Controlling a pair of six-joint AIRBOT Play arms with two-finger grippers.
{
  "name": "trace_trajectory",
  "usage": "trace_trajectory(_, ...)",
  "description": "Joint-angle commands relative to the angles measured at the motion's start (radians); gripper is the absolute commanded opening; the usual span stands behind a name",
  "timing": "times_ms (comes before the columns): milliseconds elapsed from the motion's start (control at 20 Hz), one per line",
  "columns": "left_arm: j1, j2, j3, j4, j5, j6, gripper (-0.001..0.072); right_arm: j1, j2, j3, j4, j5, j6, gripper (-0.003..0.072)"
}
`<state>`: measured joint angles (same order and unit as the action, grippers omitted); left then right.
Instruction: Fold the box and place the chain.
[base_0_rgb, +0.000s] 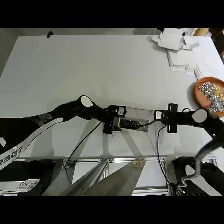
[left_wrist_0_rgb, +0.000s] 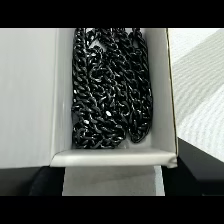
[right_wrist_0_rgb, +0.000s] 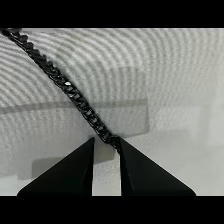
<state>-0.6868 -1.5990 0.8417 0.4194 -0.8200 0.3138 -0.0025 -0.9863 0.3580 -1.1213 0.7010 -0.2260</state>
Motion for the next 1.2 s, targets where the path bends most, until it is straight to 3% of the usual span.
trace_trajectory(0,0.001,0.000,0.001,0.000,0.000,0.000,0.0206,0.000,-0.023,0.003,-0.003,-0.013,-0.019,0.0157)
trace_trajectory(100,0.001,0.000,0.001,0.000,0.000,0.000,0.0206,0.000,-0.023,0.003,0.000,-0.009,-0.019,0.0121)
trace_trajectory(150,0.001,0.000,0.001,0.000,0.000,0.000,0.0206,0.000,-0.022,0.003,0.000,0.000,-0.019,0.0014)
trace_trajectory(350,0.001,0.000,0.001,0.000,0.000,0.000,0.0206,0.000,0.031,0.003,0.000,0.047,-0.018,0.0018)
trace_trajectory(650,0.001,0.000,0.001,0.000,0.000,0.000,0.0206,0.000,0.302,0.003,0.062,0.222,0.101,0.0018)
trace_trajectory(800,0.001,0.000,0.001,0.000,0.000,0.000,0.0206,0.000,0.398,0.003,0.253,0.347,0.125,0.0018)
trace_trajectory(950,0.001,0.000,0.001,0.000,0.000,0.000,0.0206,0.000,0.417,0.003,0.507,0.491,0.125,0.0019)
trace_trajectory(1150,0.001,0.000,0.001,0.000,0.000,0.000,0.0206,0.002,0.417,0.002,0.756,0.517,0.177,0.0019)
